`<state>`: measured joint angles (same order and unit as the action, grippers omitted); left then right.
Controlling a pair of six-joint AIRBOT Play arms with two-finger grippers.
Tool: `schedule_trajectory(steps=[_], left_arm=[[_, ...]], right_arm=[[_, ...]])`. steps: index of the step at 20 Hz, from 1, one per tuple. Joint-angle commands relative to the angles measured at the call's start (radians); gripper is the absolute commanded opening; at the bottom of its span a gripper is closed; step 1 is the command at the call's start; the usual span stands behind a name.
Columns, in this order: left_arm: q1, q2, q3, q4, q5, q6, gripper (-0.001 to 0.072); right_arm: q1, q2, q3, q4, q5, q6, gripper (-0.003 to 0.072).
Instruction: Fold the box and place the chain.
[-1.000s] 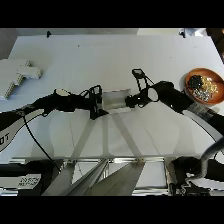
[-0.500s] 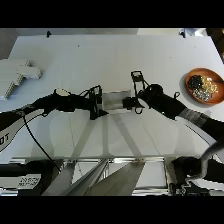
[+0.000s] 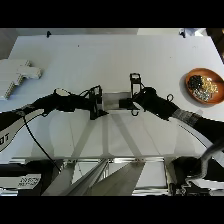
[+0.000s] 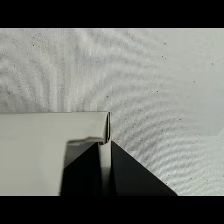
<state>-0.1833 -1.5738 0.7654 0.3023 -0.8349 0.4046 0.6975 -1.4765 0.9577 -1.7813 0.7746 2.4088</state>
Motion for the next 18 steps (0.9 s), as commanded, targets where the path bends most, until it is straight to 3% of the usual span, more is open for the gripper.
schedule_trajectory(steps=[1,2,3,4,5,9,14,18], left_arm=[[0.001,0.0,0.0,-0.002,0.001,-0.002,0.0374],[0.001,0.0,0.0,-0.002,0.001,-0.002,0.0374],[0.001,0.0,0.0,-0.002,0.001,-0.002,0.0374],[0.001,0.0,0.0,-0.002,0.001,-0.002,0.0374],[0.001,0.0,0.0,-0.002,0.001,-0.002,0.0374],[0.001,0.0,0.0,-0.002,0.001,-0.002,0.0374],[0.001,0.0,0.0,-0.002,0.001,-0.002,0.0374],[0.001,0.0,0.0,-0.002,0.001,-0.002,0.0374]], right_arm=[[0.001,-0.005,-0.001,0.001,-0.014,0.021,0.0013],[0.001,-0.005,-0.001,0.001,-0.017,0.022,0.0017],[0.001,-0.005,-0.001,0.001,-0.023,0.021,0.0091],[0.002,-0.002,-0.001,0.002,-0.032,0.018,0.0226],[0.002,0.006,-0.001,0.001,-0.035,0.018,0.0258],[0.001,0.096,-0.001,-0.077,-0.006,0.005,0.026],[0.0,0.262,-0.001,-0.137,0.146,-0.238,0.026],[-0.063,0.369,-0.001,-0.282,0.222,-0.323,0.0282]])
